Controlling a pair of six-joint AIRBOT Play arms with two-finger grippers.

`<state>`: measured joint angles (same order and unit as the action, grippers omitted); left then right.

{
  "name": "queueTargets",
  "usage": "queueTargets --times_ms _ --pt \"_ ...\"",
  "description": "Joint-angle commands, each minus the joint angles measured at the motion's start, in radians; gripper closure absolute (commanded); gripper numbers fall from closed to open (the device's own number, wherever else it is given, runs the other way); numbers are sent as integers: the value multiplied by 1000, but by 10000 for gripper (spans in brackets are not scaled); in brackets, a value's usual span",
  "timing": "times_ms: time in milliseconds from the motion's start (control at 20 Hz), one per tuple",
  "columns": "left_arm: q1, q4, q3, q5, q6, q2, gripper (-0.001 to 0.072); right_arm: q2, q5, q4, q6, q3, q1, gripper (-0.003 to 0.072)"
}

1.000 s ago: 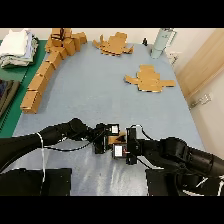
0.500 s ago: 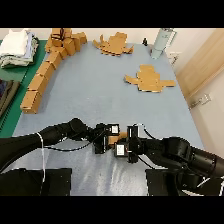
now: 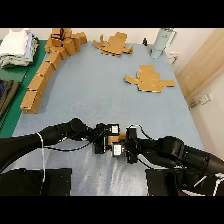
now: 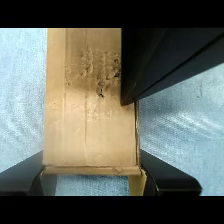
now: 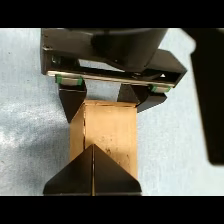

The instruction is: Fold the box.

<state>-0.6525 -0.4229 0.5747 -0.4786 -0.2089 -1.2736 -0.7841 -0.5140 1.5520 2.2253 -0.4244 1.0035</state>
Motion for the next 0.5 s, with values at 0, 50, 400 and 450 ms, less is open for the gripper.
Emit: queueTargets --times_ms 0,50,400,450 --pt "-1 0 1 0 0 0 288 -6 -3 1 -3 1 0 683" --pt "-1 0 1 0 0 0 288 -5 -3 1 -3 0 0 682" --pt "-1 0 1 0 0 0 288 50 -4 -4 -3 0 -1 682" --pt "-1 0 1 0 0 0 288 51 -5 -4 -4 0 -1 682"
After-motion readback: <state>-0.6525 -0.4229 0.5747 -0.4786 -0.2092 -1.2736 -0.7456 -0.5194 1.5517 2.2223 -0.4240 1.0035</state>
